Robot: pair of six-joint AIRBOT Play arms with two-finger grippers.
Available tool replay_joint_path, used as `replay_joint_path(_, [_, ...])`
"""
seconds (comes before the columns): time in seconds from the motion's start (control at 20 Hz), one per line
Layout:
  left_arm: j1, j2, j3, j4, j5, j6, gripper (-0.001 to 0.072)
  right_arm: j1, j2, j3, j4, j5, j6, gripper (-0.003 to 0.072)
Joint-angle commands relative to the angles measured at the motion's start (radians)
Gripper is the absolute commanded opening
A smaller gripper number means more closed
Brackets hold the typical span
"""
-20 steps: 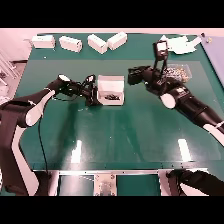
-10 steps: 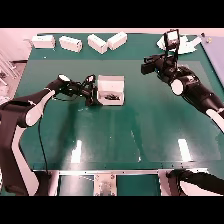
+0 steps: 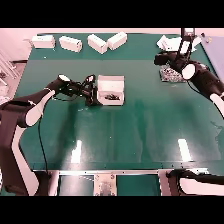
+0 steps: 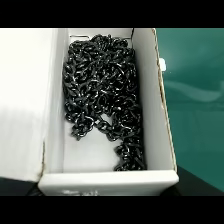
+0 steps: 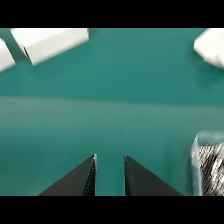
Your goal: Fold the box and place the chain.
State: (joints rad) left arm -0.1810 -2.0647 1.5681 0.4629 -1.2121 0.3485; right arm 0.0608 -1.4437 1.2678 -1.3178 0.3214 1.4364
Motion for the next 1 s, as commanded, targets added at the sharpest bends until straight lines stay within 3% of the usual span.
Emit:
replay_joint_path(0.0, [0.001,0.000,0.000,0.000,0.000,0.000,0.0378,-0.090,-0.139,0.120,0.528,0.373,-0.383,0.0215])
replay_joint_path(0.1, [0.001,0.000,0.000,0.000,0.000,0.000,0.0378,-0.137,-0.224,0.180,0.881,0.603,-0.715,0.0219])
replay_joint_path(0.2, [0.001,0.000,0.000,0.000,0.000,0.000,0.0378,-0.146,-0.262,0.195,1.014,0.727,-0.960,0.0219])
replay_joint_path(0.55, [0.001,0.000,0.000,0.000,0.000,0.000,0.0379,-0.079,-0.334,0.201,0.939,0.731,-1.169,0.0216])
replay_joint_path(0.95, [0.001,0.000,0.000,0.000,0.000,0.000,0.0378,-0.006,-0.370,0.222,0.905,0.731,-1.263,0.0216])
